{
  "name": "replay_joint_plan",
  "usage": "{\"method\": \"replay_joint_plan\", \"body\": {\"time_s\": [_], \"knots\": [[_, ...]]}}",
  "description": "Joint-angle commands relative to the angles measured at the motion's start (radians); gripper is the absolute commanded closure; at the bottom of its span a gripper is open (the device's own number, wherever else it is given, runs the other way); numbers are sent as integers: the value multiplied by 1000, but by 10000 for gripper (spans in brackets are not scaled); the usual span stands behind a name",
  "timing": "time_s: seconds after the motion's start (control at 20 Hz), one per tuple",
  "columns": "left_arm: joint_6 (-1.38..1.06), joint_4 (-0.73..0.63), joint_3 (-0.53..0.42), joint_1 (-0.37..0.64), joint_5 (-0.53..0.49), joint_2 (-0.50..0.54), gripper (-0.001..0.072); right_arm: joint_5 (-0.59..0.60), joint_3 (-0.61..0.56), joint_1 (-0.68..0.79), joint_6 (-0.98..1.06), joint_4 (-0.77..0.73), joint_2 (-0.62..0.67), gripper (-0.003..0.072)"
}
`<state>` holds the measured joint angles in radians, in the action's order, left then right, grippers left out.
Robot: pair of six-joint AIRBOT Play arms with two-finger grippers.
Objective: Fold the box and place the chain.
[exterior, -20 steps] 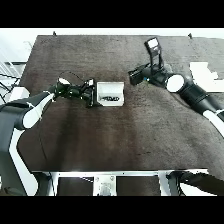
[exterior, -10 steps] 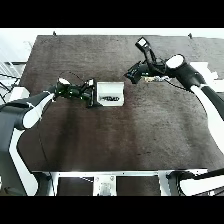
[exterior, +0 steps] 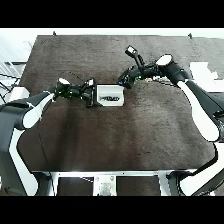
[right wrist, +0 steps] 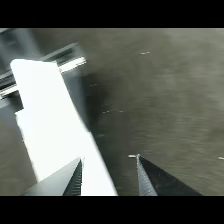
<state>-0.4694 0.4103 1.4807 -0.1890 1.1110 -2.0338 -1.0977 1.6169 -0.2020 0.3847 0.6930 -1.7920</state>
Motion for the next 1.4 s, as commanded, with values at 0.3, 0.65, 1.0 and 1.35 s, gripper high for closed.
{"method": "replay_joint_plan", "body": {"time_s": [0.3, 0.65, 1.0, 1.35], "knots": [[0, 0, 0, 0, -1, 0, 194, -148, 8, -47, -34, 6, -32, 251], [0, 0, 0, 0, 0, 0, 194, -143, 7, -59, -54, 8, -66, 241], [0, 0, 0, 0, 0, 0, 194, -76, 8, -59, -58, 24, -71, 313], [0, 0, 0, 0, 0, 0, 194, -105, 8, -59, -57, 22, -71, 352]]}}
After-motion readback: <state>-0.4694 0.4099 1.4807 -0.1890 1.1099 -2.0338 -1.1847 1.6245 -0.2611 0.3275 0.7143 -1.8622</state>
